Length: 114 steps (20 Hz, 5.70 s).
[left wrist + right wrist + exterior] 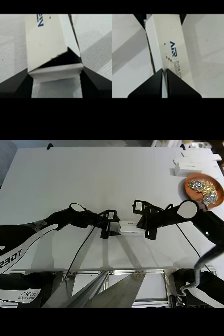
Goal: Fold the box and place the chain.
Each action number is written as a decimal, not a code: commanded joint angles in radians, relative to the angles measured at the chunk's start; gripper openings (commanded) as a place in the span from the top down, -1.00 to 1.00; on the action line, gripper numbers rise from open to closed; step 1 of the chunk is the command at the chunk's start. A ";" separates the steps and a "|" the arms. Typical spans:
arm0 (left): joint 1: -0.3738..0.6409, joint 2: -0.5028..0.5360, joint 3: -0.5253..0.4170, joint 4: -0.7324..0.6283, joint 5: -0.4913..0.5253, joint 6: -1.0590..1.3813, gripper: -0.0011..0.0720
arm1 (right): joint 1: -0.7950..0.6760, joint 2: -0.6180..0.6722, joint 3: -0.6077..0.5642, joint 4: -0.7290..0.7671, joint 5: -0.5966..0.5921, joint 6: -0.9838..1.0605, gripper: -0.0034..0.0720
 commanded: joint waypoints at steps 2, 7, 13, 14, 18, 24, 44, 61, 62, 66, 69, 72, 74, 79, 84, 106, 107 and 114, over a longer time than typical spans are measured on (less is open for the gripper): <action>-0.001 0.001 0.000 0.001 -0.003 0.001 0.69 | 0.000 -0.003 -0.043 0.030 0.003 0.003 0.80; -0.001 0.001 0.000 0.002 -0.003 0.001 0.69 | 0.000 0.002 -0.056 0.062 0.006 0.002 0.75; -0.001 0.000 0.000 0.002 -0.003 0.001 0.69 | -0.001 0.035 -0.056 0.080 -0.038 0.004 0.66; -0.001 0.001 0.000 0.001 -0.003 0.001 0.69 | -0.001 0.040 -0.056 0.080 -0.050 0.004 0.72; -0.001 0.000 0.000 0.001 -0.003 0.001 0.69 | -0.001 0.041 -0.056 0.079 -0.078 0.032 0.82; -0.001 0.001 0.000 0.001 -0.003 0.001 0.69 | -0.001 0.040 -0.059 0.059 -0.103 0.071 0.82; -0.001 0.001 0.000 0.001 -0.003 0.001 0.69 | -0.001 0.029 -0.102 0.102 -0.069 0.074 0.49; -0.001 0.001 0.000 0.001 -0.003 0.001 0.69 | -0.001 0.095 -0.101 0.104 -0.066 0.072 0.51; -0.001 0.001 0.000 0.001 -0.003 0.001 0.69 | -0.001 0.095 -0.101 0.103 -0.066 0.070 0.59; -0.001 0.001 0.000 0.001 -0.003 0.001 0.69 | -0.001 0.095 -0.101 0.123 -0.063 0.070 0.63; -0.001 0.001 0.000 0.001 -0.003 0.001 0.69 | -0.001 0.095 -0.101 0.125 -0.048 0.070 0.87; -0.001 0.001 0.000 0.001 -0.003 0.001 0.69 | -0.001 0.084 -0.103 0.125 -0.020 0.054 0.87; -0.001 0.001 0.000 0.001 -0.003 0.001 0.69 | -0.001 0.060 -0.103 0.126 -0.011 0.054 0.87; -0.001 0.000 0.000 0.001 -0.003 0.001 0.69 | 0.021 0.023 -0.107 0.106 0.005 0.055 0.87; -0.001 0.001 0.000 0.001 -0.003 0.001 0.69 | 0.021 0.014 -0.145 0.098 -0.005 0.055 0.87; -0.001 0.001 0.000 0.001 -0.003 0.001 0.69 | 0.021 -0.004 -0.109 0.321 -0.049 0.051 0.87; -0.001 0.001 0.000 0.001 -0.003 0.001 0.69 | 0.021 -0.023 -0.109 0.323 -0.051 0.051 0.87; -0.001 0.001 0.000 0.001 -0.003 0.001 0.69 | 0.098 -0.096 -0.109 0.330 -0.105 0.033 0.87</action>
